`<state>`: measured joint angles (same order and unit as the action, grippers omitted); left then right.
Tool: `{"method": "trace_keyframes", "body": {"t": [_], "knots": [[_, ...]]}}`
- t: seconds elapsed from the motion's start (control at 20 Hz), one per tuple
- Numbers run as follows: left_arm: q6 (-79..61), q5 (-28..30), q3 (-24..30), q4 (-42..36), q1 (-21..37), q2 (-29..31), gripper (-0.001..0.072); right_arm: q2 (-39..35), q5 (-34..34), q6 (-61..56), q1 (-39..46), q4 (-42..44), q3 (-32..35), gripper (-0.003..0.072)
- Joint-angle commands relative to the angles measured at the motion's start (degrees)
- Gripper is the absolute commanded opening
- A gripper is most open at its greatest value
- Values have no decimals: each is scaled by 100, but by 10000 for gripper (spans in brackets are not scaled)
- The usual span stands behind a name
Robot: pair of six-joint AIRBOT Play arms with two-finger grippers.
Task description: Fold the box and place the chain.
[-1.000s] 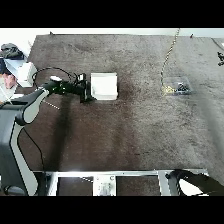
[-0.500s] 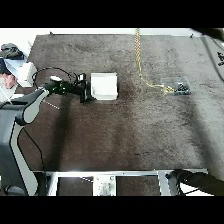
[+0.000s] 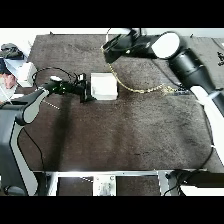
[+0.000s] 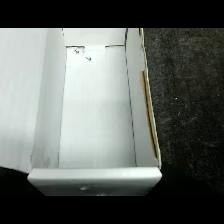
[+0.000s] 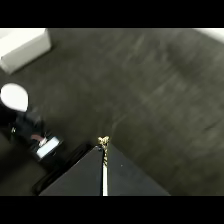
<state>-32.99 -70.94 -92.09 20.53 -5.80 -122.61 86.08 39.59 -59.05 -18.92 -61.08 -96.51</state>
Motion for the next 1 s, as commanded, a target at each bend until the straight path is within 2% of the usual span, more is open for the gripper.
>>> {"method": "trace_keyframes", "body": {"t": [0.0, 0.15, 0.25, 0.5, 0.65, 0.85, 0.95], "knots": [[-2, 0, -2, 0, 2, 4, 205, 603, 131, -94, -149, 7, 2, -17], [-2, 0, -2, 0, 2, 4, 205, 1003, 452, -289, -87, -20, 9, -16], [-2, 0, -2, 0, 2, 4, 204, 1084, 638, -286, -9, -46, 9, 233], [-2, 0, -2, 0, 2, 4, 205, 820, 1624, -450, 588, -85, 76, 220], [-2, 2, -2, 0, 2, 4, 204, 9, 1456, -636, 1115, -345, 1045, 219], [-2, 2, -2, 0, 2, 4, 205, -1259, 269, -1668, 2127, -925, 3150, 220], [-2, 0, -2, 0, 2, 4, 205, -1478, -374, -1950, 2581, -920, 3969, 221]]}}
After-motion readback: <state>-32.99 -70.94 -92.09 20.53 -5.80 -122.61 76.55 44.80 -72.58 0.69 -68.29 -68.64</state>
